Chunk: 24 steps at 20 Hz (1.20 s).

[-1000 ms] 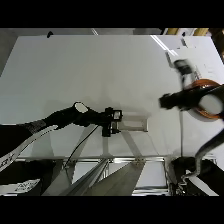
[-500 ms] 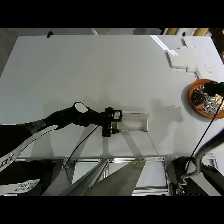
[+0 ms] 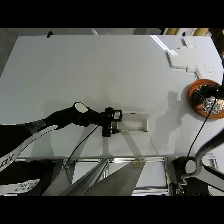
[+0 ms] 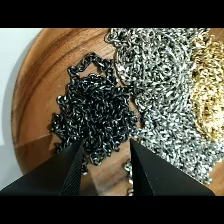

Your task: Fold the box and place the chain.

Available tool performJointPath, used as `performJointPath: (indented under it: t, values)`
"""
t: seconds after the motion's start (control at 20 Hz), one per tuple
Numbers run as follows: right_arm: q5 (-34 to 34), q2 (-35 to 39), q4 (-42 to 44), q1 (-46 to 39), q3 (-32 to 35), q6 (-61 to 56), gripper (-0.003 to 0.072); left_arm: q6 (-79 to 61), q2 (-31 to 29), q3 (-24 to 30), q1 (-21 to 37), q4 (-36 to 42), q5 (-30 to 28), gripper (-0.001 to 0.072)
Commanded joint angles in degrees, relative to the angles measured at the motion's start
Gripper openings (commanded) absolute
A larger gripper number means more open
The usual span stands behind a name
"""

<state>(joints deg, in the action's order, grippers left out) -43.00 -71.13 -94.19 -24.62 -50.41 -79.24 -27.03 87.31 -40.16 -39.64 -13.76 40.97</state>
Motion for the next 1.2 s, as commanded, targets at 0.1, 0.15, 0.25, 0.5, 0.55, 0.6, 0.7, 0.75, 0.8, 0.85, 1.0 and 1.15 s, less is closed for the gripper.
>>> performJointPath:
  t: [0.1, 0.15, 0.25, 0.5, 0.55, 0.6, 0.7, 0.75, 0.8, 0.85, 1.0, 1.15]
  values:
    - [-0.6, -4.4, 0.1, -0.2, 0.0, 0.2, 0.0280, 0.0, 0.0, 0.0, 0.0, 0.0, 0.0, 0.0273]
    - [-1.0, -4.5, 0.2, -0.2, 0.0, 0.2, 0.0243, 0.0, 0.0, 0.0, 0.0, 0.0, 0.0, 0.0273]
    - [-1.3, -4.5, 0.6, -0.2, 0.0, 0.2, 0.0226, 0.0, 0.0, 0.0, 0.0, 0.0, 0.0, 0.0273]
    - [-1.6, -5.1, 1.2, -0.2, 0.0, 0.2, 0.0218, 0.0, 0.0, 0.0, 0.0, 0.0, 0.0, 0.0273]
    - [-1.6, -5.4, 1.2, -0.2, 0.0, 0.2, 0.0218, 0.0, 0.0, 0.0, 0.0, 0.0, 0.0, 0.0273]
    - [-1.6, -5.7, 1.2, -0.2, 0.0, 0.1, 0.0216, 0.0, 0.0, 0.0, 0.0, 0.0, 0.0, 0.0273]
    - [-1.6, -6.1, 1.2, -0.2, 0.0, 0.0, 0.0148, 0.0, 0.0, 0.0, 0.0, 0.0, 0.0, 0.0273]
    - [-1.7, -6.3, 1.2, -0.2, 0.0, 0.0, 0.0148, 0.0, 0.0, 0.0, 0.0, 0.0, 0.0, 0.0273]
    - [-2.0, -6.4, 1.2, -0.2, 0.0, 0.0, 0.0148, 0.0, 0.0, 0.0, 0.0, 0.0, 0.0, 0.0273]
    - [-2.1, -6.4, 1.2, -0.2, 0.0, 0.0, 0.0148, 0.0, 0.0, 0.0, 0.0, 0.0, 0.0, 0.0273]
    - [-2.0, -6.5, 1.1, -0.2, 0.0, 0.0, 0.0144, 0.0, 0.0, 0.0, 0.0, 0.0, 0.0, 0.0273]
    - [-2.5, -7.0, 1.1, -0.2, 0.0, 0.0, 0.0093, 0.0, 0.0, 0.0, 0.0, 0.0, 0.0, 0.0273]
